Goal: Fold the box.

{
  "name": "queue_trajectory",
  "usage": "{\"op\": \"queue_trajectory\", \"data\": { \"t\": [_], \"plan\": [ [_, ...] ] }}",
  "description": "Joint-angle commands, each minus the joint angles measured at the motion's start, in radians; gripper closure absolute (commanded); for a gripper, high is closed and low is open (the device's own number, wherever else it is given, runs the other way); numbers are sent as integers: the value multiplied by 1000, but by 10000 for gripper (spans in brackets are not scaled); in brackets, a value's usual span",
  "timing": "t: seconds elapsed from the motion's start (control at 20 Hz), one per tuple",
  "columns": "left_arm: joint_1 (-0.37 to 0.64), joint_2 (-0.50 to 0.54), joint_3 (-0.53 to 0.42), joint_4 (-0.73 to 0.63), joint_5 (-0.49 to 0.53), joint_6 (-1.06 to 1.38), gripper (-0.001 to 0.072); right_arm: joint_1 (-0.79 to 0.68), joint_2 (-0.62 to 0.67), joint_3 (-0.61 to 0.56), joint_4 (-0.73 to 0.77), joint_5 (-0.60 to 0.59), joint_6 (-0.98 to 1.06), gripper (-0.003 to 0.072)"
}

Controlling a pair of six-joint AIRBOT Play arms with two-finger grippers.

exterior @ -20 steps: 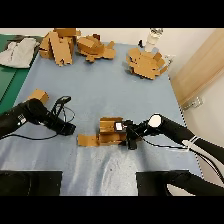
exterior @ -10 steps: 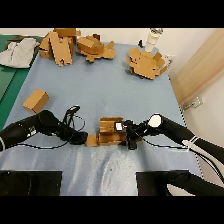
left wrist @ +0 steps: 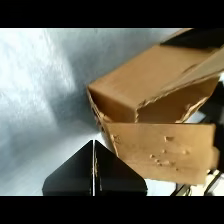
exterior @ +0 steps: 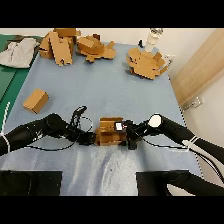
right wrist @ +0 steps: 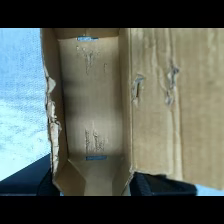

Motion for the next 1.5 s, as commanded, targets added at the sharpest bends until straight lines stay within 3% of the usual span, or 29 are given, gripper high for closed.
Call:
{"op": "queue_trajectory", "data": {
  "t": [0.0, 0.2, 0.4, 0.45, 0.55, 0.6, 0.7, 0.95, 1.2, 1.35, 1.4, 1.45],
  "plan": [
    [-3, 3, 8, -67, 56, -22, 677, -1, 0, 0, 0, 0, 0, 153],
    [-8, 7, 19, -69, 69, -90, 687, -1, 0, 0, 0, 0, 0, 153],
    [-129, 38, 76, -27, 203, -298, 698, -1, 0, 0, 0, 0, 0, 153],
    [-156, 37, 104, 61, 195, -394, 698, -1, 0, 0, 0, 0, 0, 153],
    [-194, 37, 161, 405, 116, -727, 699, -1, 0, 0, 0, 0, 0, 153],
    [-208, 37, 196, 620, 26, -921, 699, -1, 0, 0, 0, 0, 0, 153],
    [-236, 37, 259, 884, -138, -1128, 698, -1, 0, 0, 0, 0, 0, 153],
    [-298, 4, 268, 898, -156, -1180, 698, -1, 0, 0, 0, 0, 0, 153],
    [-340, -17, 266, 901, -26, -1169, 698, -1, 0, 0, 0, 0, 0, 153],
    [-341, -16, 266, 901, -32, -1147, 696, -1, 0, 0, 0, 0, 0, 153],
    [-341, -13, 267, 900, -55, -1147, 608, -1, 0, 0, 0, 0, 0, 153],
    [-343, -10, 267, 889, -82, -1173, 444, -1, 0, 0, 0, 0, 0, 153]
  ]
}}
